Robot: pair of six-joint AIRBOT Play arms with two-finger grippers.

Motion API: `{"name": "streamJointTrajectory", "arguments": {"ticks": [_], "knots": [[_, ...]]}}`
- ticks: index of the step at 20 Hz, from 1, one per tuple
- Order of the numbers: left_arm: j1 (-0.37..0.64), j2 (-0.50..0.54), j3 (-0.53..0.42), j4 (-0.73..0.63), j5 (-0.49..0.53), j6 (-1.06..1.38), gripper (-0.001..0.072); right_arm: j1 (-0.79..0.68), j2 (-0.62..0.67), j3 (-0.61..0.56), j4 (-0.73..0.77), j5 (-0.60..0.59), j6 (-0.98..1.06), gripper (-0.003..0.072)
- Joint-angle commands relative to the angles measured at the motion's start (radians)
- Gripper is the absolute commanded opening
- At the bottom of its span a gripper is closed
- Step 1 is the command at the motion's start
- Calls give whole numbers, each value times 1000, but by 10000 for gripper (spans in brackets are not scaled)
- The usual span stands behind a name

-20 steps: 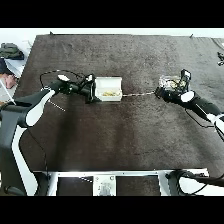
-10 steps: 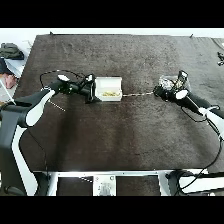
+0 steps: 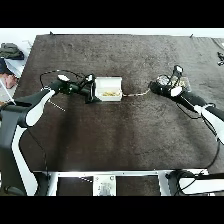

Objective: Fold the box and place the chain.

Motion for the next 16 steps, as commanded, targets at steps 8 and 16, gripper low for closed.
{"name": "streamJointTrajectory", "arguments": {"ticks": [8, 16], "knots": [[1, 0, 0, 0, 0, 0, 409, 404, 328, 114, -6, -66, -130, -15], [1, 0, 0, 0, 0, 0, 409, 517, 161, 152, -34, -102, -130, -15]]}}
